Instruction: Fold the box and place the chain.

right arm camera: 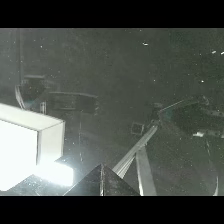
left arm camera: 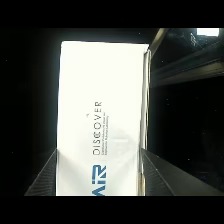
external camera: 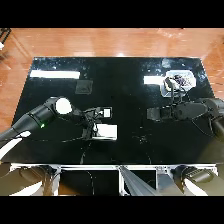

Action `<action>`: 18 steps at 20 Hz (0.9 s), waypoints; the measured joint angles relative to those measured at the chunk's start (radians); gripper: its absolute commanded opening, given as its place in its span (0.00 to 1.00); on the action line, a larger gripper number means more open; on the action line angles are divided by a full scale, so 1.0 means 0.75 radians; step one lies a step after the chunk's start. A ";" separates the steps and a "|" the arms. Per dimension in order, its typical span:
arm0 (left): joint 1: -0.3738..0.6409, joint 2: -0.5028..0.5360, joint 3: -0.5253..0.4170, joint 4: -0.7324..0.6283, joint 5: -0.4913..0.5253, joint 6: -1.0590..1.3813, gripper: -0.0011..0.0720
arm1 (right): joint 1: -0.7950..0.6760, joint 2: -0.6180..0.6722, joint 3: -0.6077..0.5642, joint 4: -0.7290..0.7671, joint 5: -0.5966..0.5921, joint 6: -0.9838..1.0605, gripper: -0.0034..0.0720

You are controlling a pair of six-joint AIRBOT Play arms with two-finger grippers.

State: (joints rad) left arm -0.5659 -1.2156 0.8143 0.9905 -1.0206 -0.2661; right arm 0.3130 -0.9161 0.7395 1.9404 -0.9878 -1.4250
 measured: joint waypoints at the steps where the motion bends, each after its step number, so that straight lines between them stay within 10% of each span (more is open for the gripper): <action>1: 0.000 0.000 0.000 0.000 0.000 0.000 0.88 | 0.000 -0.001 0.000 -0.001 0.000 0.000 0.07; 18: -0.008 -0.009 -0.001 0.068 0.034 -0.019 0.85 | 0.000 0.000 0.000 -0.007 0.023 -0.001 0.07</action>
State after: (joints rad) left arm -0.5716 -1.2221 0.8135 1.0412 -0.9951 -0.2802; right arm 0.3130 -0.9161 0.7395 1.9354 -0.9703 -1.4254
